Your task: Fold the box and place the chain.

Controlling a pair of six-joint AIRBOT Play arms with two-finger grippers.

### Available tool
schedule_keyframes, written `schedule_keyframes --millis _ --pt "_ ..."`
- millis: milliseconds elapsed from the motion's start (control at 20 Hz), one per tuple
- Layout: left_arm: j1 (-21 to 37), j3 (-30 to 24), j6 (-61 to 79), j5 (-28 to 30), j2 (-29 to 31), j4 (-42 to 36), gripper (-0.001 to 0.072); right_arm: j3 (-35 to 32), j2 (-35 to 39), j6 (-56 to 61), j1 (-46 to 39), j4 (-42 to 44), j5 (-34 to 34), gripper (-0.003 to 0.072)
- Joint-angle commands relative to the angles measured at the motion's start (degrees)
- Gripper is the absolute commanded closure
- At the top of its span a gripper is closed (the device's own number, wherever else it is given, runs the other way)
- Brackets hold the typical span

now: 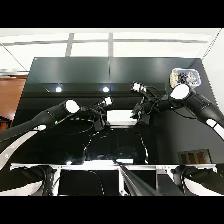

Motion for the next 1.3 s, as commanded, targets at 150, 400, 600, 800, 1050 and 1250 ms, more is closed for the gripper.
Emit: schedule_keyframes --millis 150,400,600,800,1050,1250 --pt "0.0 0.0 0.0 0.0 0.0 0.0 0.0348 0.0 0.0 0.4 0.1 0.0 -0.2 0.0449" --pt "0.0 0.0 0.0 0.0 0.0 0.0 0.0348 0.0 0.0 2.6 0.1 0.0 -0.4 0.0448" --pt "0.0 0.0 0.0 0.0 0.0 0.0 0.0348 0.0 0.0 2.8 0.1 -0.3 -0.4 0.0448" --pt "0.0 0.0 0.0 0.0 0.0 0.0 0.0348 0.0 0.0 2.8 0.1 -0.3 -0.1 0.0449" --pt "0.0 0.0 0.0 0.0 0.0 0.0 0.0348 0.0 0.0 2.8 0.1 -0.3 -0.2 0.0518" --pt "0.0 0.0 0.0 0.0 0.0 0.0 0.0348 0.0 0.0 2.8 0.1 -0.9 0.5 0.0518"
